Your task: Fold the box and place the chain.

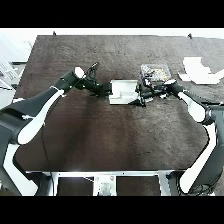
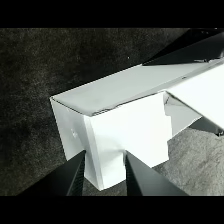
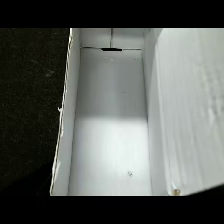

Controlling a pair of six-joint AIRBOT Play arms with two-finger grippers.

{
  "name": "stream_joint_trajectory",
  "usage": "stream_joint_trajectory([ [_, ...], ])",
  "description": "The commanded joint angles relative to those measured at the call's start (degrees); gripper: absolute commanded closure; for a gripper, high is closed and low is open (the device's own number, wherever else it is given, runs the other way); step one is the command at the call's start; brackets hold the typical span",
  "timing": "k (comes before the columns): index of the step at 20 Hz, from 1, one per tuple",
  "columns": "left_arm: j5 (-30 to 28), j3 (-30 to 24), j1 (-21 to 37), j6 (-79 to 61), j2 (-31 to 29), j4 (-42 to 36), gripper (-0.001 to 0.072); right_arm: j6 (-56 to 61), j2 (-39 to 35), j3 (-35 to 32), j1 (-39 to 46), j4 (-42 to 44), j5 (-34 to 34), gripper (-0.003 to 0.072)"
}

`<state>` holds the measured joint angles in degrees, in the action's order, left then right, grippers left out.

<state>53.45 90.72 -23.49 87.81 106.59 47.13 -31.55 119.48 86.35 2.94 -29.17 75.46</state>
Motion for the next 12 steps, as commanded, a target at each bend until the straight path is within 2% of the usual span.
stream_joint_trajectory([
  [1,-1.3,0.3,-0.9,3.8,0.0,1.9,0.0407,0.0,0.0,0.0,0.0,0.0,0.0,0.0190],
  [12,-0.3,3.4,-3.2,11.4,0.2,10.2,0.0407,0.0,0.0,0.0,0.0,0.0,0.0,0.0189],
])
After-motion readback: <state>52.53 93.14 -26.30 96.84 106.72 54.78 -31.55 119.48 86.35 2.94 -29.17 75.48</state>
